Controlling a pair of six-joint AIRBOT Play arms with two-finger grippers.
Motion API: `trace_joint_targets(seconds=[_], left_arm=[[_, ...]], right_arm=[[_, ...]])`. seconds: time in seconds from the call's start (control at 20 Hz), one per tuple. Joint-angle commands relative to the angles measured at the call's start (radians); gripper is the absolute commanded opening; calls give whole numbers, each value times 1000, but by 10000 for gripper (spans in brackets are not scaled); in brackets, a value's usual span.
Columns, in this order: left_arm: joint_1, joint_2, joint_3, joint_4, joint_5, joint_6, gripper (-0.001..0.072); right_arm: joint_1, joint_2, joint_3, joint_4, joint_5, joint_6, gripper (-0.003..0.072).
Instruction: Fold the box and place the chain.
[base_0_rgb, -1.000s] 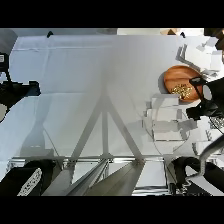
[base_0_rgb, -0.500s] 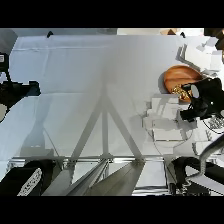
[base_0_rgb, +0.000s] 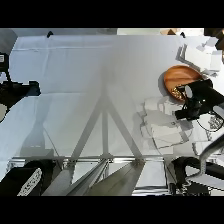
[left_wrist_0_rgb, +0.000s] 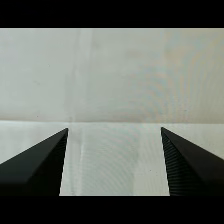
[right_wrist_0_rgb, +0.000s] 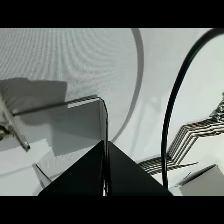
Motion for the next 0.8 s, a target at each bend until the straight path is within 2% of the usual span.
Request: trace_joint_targets(seconds=[0.0, 0.25, 0.4, 0.55, 0.75], left_arm=[[0, -1, 0, 0, 0, 0, 639], [0, -1, 0, 0, 0, 0, 639], [0, -1, 0, 0, 0, 0, 639], [0, -1, 0, 0, 0, 0, 639], [0, -1, 0, 0, 0, 0, 639]], right_arm=[[0, -6, 1, -13, -2, 0, 12], [0, 39, 14, 33, 14, -66, 10], [0, 139, 14, 219, -48, -238, 10], [0, 248, 14, 476, -156, -414, 10], [0, 291, 11, 687, -336, -443, 11]])
